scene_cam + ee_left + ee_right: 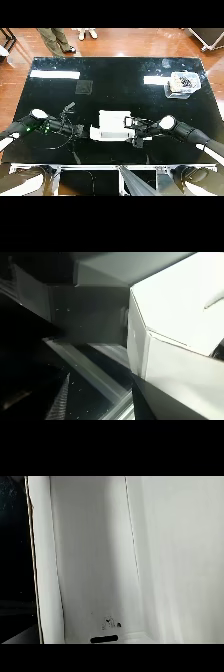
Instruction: Fold the box and place the chain.
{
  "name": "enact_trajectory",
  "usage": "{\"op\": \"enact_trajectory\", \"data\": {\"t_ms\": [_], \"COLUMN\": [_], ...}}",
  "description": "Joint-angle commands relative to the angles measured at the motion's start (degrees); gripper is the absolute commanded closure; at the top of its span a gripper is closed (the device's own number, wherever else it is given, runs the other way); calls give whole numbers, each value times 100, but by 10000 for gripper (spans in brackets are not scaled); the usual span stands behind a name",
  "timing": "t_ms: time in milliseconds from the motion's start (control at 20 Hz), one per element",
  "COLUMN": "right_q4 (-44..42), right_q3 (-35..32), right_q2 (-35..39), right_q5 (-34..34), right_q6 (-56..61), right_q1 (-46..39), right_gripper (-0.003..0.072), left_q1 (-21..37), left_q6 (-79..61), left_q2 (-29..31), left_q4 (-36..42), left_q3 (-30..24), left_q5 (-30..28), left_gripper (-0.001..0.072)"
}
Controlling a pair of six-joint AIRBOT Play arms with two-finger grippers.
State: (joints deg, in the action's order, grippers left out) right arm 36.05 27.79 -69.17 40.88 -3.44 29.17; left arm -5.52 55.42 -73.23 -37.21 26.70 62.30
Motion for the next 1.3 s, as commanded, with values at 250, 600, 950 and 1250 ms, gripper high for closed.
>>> {"op": "enact_trajectory", "data": {"t_ms": [250,600,950,1250], "right_q4": [-2,0,0,0], "right_q3": [-4,-4,-4,-4], "right_q2": [-4,-4,-4,-4], "right_q5": [2,-2,0,0], "right_q6": [2,2,2,2], "right_q1": [0,0,0,0], "right_gripper": [356,355,356,355], "left_q1": [-20,-485,-1010,-1414], "left_q6": [22,527,667,1202], "left_q2": [44,555,555,557], "left_q4": [190,232,533,485], "left_q3": [382,415,415,461], "left_q5": [466,225,-251,-752], "left_gripper": [136,136,80,80]}}
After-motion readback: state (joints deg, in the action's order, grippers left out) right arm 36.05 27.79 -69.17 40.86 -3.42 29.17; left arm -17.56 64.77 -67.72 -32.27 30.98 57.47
